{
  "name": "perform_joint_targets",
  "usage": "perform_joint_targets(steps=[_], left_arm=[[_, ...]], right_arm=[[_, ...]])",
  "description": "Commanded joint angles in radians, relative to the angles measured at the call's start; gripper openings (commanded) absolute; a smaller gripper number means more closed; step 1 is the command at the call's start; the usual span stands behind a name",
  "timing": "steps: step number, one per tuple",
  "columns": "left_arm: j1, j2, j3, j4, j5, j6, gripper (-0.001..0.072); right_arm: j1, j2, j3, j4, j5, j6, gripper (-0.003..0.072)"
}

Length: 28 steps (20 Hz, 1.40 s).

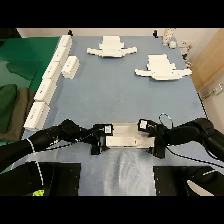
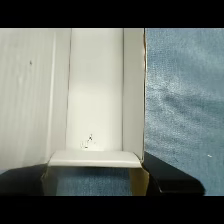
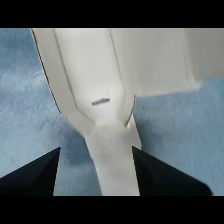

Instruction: Fold the box.

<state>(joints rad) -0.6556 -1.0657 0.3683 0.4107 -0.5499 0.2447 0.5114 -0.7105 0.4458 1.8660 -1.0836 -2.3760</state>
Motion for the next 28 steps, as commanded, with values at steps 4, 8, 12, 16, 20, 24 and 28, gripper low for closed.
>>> perform_joint_targets(steps=[4, 8, 12, 16, 20, 24, 28], left_arm=[[0.001, 0.000, 0.000, 0.001, -0.002, 0.001, 0.0459], [0.001, 0.000, 0.000, 0.001, -0.002, 0.001, 0.0459], [0.000, 0.000, 0.000, 0.001, -0.002, 0.001, 0.0459], [0.001, 0.000, 0.000, 0.001, -0.002, 0.001, 0.0459], [0.001, 0.000, 0.000, 0.001, -0.002, 0.001, 0.0459], [0.001, 0.000, 0.000, 0.001, -0.002, 0.001, 0.0459], [0.001, 0.000, 0.000, 0.001, -0.002, 0.001, 0.0459]], right_arm=[[0.001, 0.086, 0.102, 0.266, -0.116, 0.823, 0.0493], [0.055, -0.045, 0.087, 0.499, 0.308, 0.882, 0.0431], [0.068, -0.242, 0.159, 0.486, 0.444, 0.883, 0.0367], [0.068, -0.375, 0.195, 0.444, 0.447, 0.872, 0.0367], [0.069, -0.467, 0.195, 0.445, 0.447, 0.845, 0.0367], [0.070, -0.513, 0.195, 0.444, 0.444, 0.829, 0.0367], [0.071, -0.517, 0.195, 0.445, 0.443, 0.823, 0.0367]])
